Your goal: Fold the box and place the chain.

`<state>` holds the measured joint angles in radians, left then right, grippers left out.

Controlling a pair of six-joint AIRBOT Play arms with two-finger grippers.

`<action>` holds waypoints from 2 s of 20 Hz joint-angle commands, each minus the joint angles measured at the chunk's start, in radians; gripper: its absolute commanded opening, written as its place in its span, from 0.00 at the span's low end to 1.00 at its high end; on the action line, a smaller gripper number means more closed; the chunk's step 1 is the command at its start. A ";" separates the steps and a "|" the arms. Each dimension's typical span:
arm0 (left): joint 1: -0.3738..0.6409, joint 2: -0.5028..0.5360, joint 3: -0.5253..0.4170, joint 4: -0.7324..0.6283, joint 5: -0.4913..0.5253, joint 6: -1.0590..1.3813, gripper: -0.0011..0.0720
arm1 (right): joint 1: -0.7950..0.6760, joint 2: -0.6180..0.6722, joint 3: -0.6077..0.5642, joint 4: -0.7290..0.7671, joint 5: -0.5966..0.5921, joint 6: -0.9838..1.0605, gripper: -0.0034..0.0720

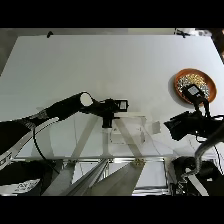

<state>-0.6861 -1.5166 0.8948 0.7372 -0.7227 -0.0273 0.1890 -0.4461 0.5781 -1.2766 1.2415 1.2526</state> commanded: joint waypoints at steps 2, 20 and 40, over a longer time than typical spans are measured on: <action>0.000 -0.001 0.000 0.008 0.008 -0.024 0.02 | 0.000 0.000 0.000 -0.003 0.005 -0.029 0.49; 0.002 0.046 -0.001 -0.029 0.034 -0.089 0.03 | 0.000 0.000 0.000 -0.003 0.038 -0.109 0.49; 0.002 -0.018 0.000 -0.018 -0.018 -0.054 0.02 | 0.000 0.000 0.000 -0.003 0.039 -0.110 0.49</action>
<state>-0.6849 -1.5307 0.8948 0.7090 -0.7383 -0.1040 0.1890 -0.4461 0.5781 -1.2800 1.2797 1.1435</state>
